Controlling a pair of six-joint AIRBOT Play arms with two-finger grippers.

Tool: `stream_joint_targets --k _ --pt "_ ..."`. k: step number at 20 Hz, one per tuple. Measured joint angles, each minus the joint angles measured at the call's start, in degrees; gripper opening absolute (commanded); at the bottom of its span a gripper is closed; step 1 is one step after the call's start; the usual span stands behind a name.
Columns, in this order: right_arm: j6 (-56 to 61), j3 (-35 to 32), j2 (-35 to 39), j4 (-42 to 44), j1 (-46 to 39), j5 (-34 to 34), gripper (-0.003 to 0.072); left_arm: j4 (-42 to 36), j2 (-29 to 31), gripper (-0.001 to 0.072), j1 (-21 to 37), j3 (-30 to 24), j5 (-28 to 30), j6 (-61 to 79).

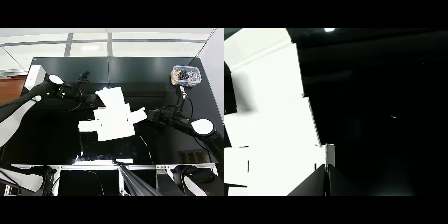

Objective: Fold the box and place the chain.

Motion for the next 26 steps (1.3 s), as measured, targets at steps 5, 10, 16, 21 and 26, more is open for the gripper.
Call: stream_joint_targets --k 5,10,16,21,26 --pt "0.0 0.0 0.0 0.1 0.0 0.0 0.0012 -0.3 -6.2 0.0479 -0.3 5.9 -14.6 7.0" --pt "0.1 0.0 0.0 0.2 0.0 0.1 0.0012 1.7 -7.9 0.0421 -1.8 7.9 -18.8 11.3" --pt "0.1 0.0 0.0 0.2 0.0 0.1 0.0012 3.4 -8.2 0.0422 -4.1 8.5 -17.2 11.4" --pt "0.1 0.0 0.0 0.1 0.0 0.0 0.0012 3.7 -8.2 0.0422 -4.8 8.6 -14.5 9.9" --pt "0.0 0.0 0.0 0.1 0.0 -0.1 0.0012 4.5 -8.2 0.0345 -5.0 8.6 -16.9 9.5"
